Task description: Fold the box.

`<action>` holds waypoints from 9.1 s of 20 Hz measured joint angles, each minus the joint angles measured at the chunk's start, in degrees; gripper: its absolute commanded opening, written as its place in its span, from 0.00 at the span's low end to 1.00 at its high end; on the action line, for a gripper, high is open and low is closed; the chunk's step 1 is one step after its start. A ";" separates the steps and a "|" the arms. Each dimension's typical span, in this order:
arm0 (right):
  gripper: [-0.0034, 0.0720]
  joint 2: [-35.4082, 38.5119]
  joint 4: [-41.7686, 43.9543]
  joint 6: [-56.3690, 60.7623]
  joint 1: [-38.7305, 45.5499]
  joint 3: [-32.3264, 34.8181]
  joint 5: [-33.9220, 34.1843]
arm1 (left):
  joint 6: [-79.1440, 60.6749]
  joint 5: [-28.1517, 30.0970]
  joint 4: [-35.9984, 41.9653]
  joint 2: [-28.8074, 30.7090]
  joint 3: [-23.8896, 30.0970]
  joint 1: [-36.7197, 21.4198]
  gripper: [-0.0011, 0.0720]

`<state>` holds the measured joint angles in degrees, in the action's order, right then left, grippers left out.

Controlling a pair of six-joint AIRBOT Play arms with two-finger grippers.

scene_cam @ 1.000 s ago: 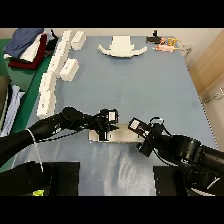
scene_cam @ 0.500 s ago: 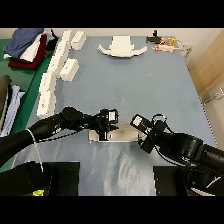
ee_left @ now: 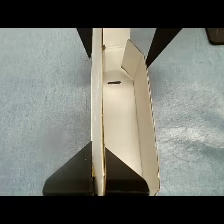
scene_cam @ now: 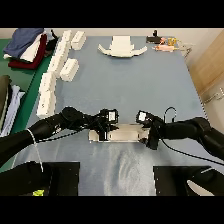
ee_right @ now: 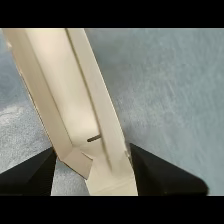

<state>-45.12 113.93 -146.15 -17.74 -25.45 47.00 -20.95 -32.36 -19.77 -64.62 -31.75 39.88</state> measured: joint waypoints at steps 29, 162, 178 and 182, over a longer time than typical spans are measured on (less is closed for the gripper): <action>0.98 -12.07 11.67 -23.50 7.72 -6.27 6.84 | 0.00 0.00 0.00 0.00 0.00 0.00 0.03; 0.72 -12.72 15.23 -25.83 5.53 0.74 1.95 | 3.21 -1.03 -0.48 0.70 0.15 0.17 0.51; 0.72 -12.72 15.23 -25.81 5.51 0.76 1.66 | 51.28 -17.44 -24.24 15.61 0.09 -8.55 0.03; 0.72 -12.72 15.23 -25.83 5.51 0.79 1.64 | 70.71 -23.69 -23.43 18.29 0.09 -3.67 0.03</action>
<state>-57.84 129.16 -171.98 -12.23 -24.67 48.64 49.76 -56.05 -43.20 -46.33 -31.66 36.21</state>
